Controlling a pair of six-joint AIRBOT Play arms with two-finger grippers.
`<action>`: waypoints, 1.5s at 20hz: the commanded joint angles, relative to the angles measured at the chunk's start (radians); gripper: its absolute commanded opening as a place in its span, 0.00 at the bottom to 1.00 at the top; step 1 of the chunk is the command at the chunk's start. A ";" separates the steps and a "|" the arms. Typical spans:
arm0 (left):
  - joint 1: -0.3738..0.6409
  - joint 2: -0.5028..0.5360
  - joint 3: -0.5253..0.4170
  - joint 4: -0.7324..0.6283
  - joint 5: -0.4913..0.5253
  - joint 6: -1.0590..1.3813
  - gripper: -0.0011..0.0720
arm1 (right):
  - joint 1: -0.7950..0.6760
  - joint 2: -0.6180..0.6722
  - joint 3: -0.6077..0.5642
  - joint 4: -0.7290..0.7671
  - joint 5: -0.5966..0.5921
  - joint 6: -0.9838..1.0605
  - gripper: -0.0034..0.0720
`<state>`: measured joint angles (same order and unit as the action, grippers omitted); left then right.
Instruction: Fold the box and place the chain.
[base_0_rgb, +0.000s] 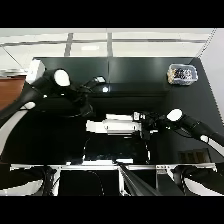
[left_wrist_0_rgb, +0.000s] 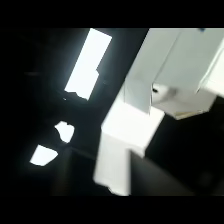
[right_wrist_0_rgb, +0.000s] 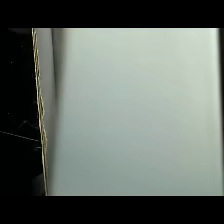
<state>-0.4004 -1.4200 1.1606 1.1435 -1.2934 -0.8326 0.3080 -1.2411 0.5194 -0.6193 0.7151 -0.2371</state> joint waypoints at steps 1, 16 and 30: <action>0.067 0.021 -0.072 -0.183 -0.218 -0.161 0.05 | 0.000 -0.001 0.000 0.001 0.013 -0.006 0.25; -0.010 -0.001 -0.346 -0.832 0.599 0.351 0.04 | 0.000 -0.001 0.000 -0.002 0.021 -0.006 0.23; 0.046 0.048 -0.345 -0.672 0.465 0.230 0.04 | 0.000 -0.001 0.000 -0.002 0.021 -0.006 0.23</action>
<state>-0.4026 -1.4467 0.8150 0.4103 -0.8165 -0.5354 0.3077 -1.2411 0.5194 -0.6224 0.7372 -0.2451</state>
